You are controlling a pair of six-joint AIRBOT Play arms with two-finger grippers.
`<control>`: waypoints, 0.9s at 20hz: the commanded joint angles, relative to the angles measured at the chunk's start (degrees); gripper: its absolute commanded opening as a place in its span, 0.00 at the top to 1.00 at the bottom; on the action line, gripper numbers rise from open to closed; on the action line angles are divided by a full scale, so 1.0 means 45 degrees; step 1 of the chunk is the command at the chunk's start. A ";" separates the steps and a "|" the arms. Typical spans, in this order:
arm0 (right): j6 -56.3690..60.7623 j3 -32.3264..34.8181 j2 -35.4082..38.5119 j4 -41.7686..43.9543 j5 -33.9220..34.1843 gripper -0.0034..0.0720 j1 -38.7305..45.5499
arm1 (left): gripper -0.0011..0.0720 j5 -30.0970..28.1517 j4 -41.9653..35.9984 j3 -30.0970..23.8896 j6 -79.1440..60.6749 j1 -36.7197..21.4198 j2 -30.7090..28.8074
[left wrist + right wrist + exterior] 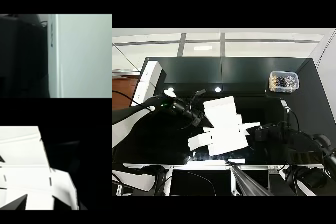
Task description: Fold the box and place the chain.
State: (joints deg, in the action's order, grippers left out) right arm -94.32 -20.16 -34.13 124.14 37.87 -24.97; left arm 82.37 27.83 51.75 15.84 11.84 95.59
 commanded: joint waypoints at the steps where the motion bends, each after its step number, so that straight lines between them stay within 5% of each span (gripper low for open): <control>1: 0.0024 -0.1156 0.0019 -0.2297 0.1452 0.03 0.0894 | 0.95 0.0364 0.0155 0.0398 -0.0049 0.0015 -0.0180; 9: 0.0000 -0.2788 0.0019 -1.0370 0.0753 0.03 0.2059 | 0.95 -0.1734 0.2535 0.0539 -0.1190 0.1185 -0.3434; 13: -0.0194 -0.2778 0.0005 -0.8199 -0.0651 0.03 0.2030 | 0.95 -0.3798 0.2569 0.0039 -0.2531 0.2103 -0.4677; 15: -0.2123 -0.2516 -0.0189 -0.6572 -0.0583 0.03 0.2030 | 0.95 -0.4031 0.1083 -0.0379 -0.3750 0.2084 -0.4614; 18: -0.6164 -0.1671 -0.0481 -0.3385 -0.0588 0.03 0.2025 | 0.95 -0.4289 0.1700 -0.0563 -0.3813 0.2229 -0.3959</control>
State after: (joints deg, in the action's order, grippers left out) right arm -106.76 -30.02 -35.38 96.09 36.21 -15.86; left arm 65.71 35.00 50.30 1.63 21.02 76.75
